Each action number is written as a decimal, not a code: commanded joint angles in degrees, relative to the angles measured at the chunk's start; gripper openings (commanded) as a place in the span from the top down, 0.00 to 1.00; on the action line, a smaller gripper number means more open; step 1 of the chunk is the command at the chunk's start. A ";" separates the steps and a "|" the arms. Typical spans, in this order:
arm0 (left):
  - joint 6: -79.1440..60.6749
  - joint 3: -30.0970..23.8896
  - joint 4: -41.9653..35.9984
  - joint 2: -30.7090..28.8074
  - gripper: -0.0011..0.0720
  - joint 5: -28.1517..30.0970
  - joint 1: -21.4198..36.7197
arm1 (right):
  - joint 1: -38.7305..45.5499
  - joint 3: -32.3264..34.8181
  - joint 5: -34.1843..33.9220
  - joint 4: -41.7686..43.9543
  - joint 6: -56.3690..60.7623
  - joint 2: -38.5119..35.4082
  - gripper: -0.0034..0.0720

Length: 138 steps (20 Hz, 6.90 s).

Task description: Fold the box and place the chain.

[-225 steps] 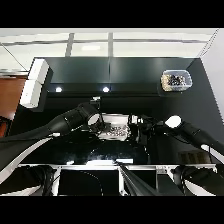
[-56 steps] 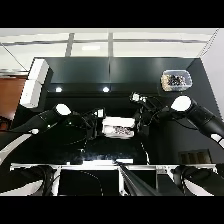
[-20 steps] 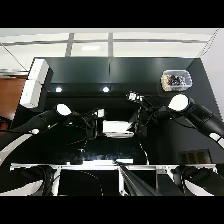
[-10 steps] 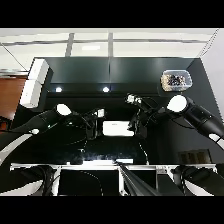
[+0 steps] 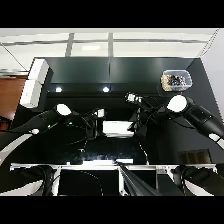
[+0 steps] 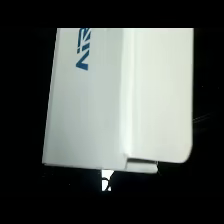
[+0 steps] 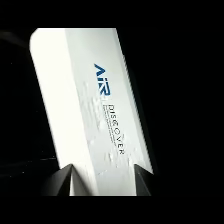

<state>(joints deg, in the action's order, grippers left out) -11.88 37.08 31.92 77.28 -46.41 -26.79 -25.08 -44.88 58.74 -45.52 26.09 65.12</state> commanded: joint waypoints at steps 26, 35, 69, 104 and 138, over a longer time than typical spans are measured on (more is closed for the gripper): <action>-0.02 0.02 0.02 0.02 0.51 -0.02 -0.02 | -0.04 0.02 2.54 -3.93 1.79 0.46 0.52; 0.00 0.02 0.02 0.02 0.51 -0.02 -0.02 | -0.79 0.02 2.38 -4.09 2.01 0.48 0.52; -0.02 0.02 0.02 0.02 0.51 -0.09 -0.02 | -0.02 9.51 -7.96 22.62 38.01 7.85 0.93; 27.76 16.17 14.60 2.38 0.01 -4.33 -12.31 | 34.56 0.26 12.83 3.23 38.10 -17.46 0.93; 60.35 4.09 37.20 -23.12 0.61 -29.35 54.49 | 34.56 0.28 11.54 3.43 34.71 -17.46 0.93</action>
<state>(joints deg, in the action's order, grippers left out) 46.17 41.04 66.43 56.51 -71.11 10.83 9.47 -44.58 71.35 -42.09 61.91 47.70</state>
